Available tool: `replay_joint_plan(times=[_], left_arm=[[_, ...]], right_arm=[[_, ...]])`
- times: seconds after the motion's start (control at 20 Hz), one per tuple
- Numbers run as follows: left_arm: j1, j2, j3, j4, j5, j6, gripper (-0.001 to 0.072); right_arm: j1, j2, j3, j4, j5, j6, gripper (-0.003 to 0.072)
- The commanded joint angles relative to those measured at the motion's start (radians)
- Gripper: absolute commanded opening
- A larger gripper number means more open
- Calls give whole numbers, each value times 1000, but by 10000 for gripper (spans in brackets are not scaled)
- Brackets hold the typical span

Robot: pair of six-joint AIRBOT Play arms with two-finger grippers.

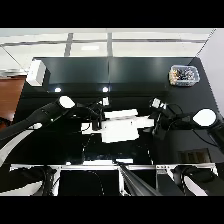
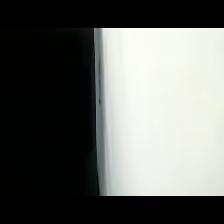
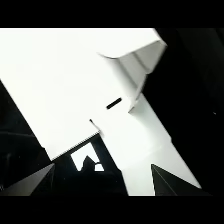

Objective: Fold the box and place the chain.

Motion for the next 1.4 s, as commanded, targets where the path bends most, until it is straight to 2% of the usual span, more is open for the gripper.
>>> replay_joint_plan(times=[0.0, 0.2, 0.3, 0.65, 0.9, 1.15, 1.35], left_arm=[[-9, -21, -2, 31, 34, 21, 25], [-9, -21, -2, 33, 45, 21, 25], [-9, -21, -2, 33, 44, 21, 25], [-9, -21, -2, 32, 44, 21, 25], [-9, -21, -2, 32, 44, 21, 25], [-9, -21, -2, 32, 44, 20, 25], [-9, -21, -2, 32, 44, 20, 25]], right_arm=[[23, -5, -50, -3, -21, -132, 708], [61, -11, -109, -2, -24, -200, 708], [103, -18, -137, -1, -66, -231, 708], [299, -110, -169, 66, -391, -236, 708], [326, -120, -159, 64, -560, -242, 708], [323, -120, -65, 2, -482, -242, 708], [290, -120, -33, 0, -489, -244, 708]])
